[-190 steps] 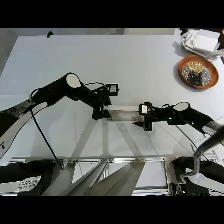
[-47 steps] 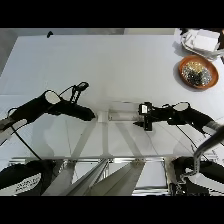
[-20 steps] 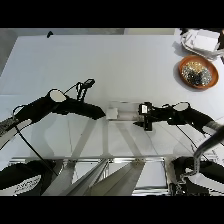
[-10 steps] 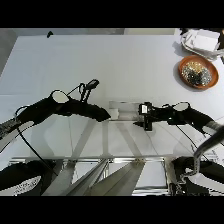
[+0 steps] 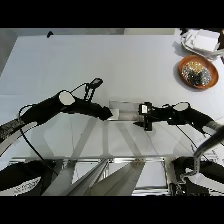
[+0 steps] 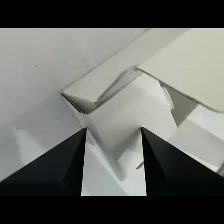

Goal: Fold the box and place the chain.

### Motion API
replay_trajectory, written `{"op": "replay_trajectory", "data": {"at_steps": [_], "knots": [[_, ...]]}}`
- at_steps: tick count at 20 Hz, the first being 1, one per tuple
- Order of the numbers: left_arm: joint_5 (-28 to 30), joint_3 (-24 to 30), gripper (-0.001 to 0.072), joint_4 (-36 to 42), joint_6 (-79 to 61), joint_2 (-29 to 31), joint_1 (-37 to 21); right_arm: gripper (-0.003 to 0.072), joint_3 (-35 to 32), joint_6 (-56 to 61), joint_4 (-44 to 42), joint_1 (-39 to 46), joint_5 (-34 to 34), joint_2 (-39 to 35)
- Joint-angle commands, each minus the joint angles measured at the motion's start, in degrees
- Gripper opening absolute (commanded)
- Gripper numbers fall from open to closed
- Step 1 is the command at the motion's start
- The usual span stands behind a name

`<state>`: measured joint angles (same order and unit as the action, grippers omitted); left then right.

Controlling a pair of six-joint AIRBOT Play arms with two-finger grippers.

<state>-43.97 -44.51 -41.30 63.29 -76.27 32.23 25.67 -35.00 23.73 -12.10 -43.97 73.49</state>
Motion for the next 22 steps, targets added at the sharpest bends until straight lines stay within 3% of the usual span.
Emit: {"op": "replay_trajectory", "data": {"at_steps": [1, 10, 18, 22], "knots": [[-1.07, -2.82, 0.0386, -10.4, 11.17, -0.11, 1.07, 0.0415, 0.07, 0.0, 0.0, 0.02, -0.02, -0.04], [-5.75, -10.54, 0.0387, -16.83, 21.46, -5.79, 6.16, 0.0415, 0.07, 0.0, 0.0, 0.02, -0.02, -0.04], [-6.03, -12.61, 0.0387, -21.84, 29.53, -6.16, 7.89, 0.0415, 0.07, 0.0, 0.0, 0.02, 0.0, -0.04], [-10.47, -14.71, 0.0386, -26.93, 38.21, -7.06, 9.18, 0.0415, 0.07, 0.0, -0.02, 0.02, -0.02, -0.04]]}}
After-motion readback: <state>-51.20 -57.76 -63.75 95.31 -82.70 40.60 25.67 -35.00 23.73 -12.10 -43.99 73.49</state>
